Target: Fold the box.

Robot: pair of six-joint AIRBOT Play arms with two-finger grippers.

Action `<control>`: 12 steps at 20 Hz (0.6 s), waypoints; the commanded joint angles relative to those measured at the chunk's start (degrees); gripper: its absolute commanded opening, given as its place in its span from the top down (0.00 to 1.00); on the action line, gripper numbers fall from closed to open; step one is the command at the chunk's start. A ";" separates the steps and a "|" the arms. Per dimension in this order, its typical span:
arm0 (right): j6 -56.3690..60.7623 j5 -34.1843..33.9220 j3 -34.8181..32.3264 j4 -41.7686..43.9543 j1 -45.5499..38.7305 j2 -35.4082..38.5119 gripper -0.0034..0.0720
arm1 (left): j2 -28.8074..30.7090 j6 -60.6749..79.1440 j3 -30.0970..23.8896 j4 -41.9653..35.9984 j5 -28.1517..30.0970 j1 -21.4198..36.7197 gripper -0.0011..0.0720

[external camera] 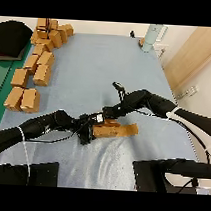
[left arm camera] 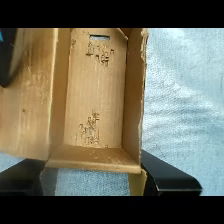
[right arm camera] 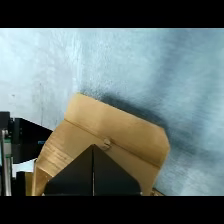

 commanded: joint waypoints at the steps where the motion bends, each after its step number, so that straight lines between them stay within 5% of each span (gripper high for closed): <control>1: -1.18 -0.81 0.35 -1.66 0.81 -1.57 0.95 | -0.02 0.02 0.04 0.00 0.00 0.00 0.37; 6: -3.32 -0.83 1.11 -4.94 0.70 1.25 0.95 | -0.02 0.02 0.04 0.00 0.02 0.00 0.37; 12: -3.21 -4.31 0.98 -13.66 0.70 15.30 0.95 | -0.02 0.02 0.04 0.00 0.00 0.00 0.37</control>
